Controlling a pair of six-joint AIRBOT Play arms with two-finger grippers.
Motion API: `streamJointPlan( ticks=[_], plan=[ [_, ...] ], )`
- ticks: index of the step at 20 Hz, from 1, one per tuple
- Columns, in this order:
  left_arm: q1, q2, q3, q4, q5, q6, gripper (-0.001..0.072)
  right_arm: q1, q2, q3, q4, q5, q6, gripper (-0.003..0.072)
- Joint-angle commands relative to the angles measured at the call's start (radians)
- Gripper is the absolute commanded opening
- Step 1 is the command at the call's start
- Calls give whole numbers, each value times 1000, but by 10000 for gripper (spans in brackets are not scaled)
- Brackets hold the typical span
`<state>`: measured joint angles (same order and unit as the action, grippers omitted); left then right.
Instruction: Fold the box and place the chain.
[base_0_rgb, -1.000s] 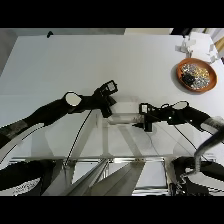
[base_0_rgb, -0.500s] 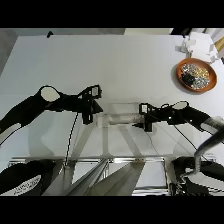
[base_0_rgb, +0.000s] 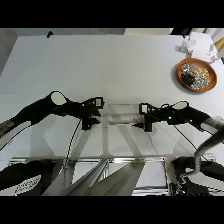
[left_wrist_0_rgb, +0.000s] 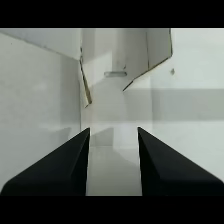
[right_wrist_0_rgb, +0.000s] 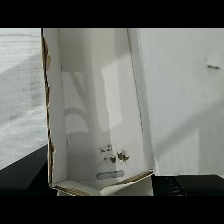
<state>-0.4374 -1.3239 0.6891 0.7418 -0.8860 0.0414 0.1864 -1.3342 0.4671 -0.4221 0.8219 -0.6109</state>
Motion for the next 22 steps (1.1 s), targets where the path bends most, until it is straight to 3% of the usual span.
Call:
streamJointPlan(
  ticks=[1, 7, 17, 20, 22],
  plan=[
    [-1, -16, -2, 44, 71, 32, 348, 0, 0, 0, 0, 1, 0, 435],
    [-48, -16, -2, 29, 124, 275, 344, 0, 0, 0, 0, 1, 0, 435],
    [-119, -21, -2, -82, 119, 276, 307, 0, 0, 0, 0, 1, 0, 435],
    [-122, -21, -2, -84, 118, 272, 191, 0, 0, 0, 0, 1, 0, 435],
    [-126, -22, -2, -104, 119, 272, 192, 0, 0, 0, 0, 1, 0, 435]
  ],
)
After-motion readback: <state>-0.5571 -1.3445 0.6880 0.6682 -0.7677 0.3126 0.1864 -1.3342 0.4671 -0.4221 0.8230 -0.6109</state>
